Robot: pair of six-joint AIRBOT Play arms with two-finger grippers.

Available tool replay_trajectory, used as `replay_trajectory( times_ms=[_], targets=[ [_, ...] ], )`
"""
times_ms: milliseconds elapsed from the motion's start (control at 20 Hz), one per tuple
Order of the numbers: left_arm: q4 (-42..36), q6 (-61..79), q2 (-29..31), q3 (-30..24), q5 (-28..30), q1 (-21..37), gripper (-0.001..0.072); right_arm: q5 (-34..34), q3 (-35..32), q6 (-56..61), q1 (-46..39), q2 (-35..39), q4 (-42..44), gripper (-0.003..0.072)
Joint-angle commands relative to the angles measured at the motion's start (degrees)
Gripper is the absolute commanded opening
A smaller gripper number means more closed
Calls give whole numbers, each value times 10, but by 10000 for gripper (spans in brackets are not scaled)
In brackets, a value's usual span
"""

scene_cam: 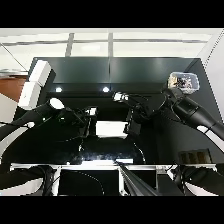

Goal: Fold the box and place the chain.

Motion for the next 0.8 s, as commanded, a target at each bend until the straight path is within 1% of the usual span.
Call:
replay_trajectory(
  times_ms=[0,100,700,750],
  targets=[
    [0,0,0,0,0,0,545,30,0,9,2,0,-15,705],
    [0,0,0,0,0,0,545,45,0,7,6,0,-15,705],
    [0,0,0,0,-1,0,545,77,0,-4,27,0,-50,695],
    [0,0,0,0,0,0,544,79,0,-4,27,0,-49,675]
  ],
)
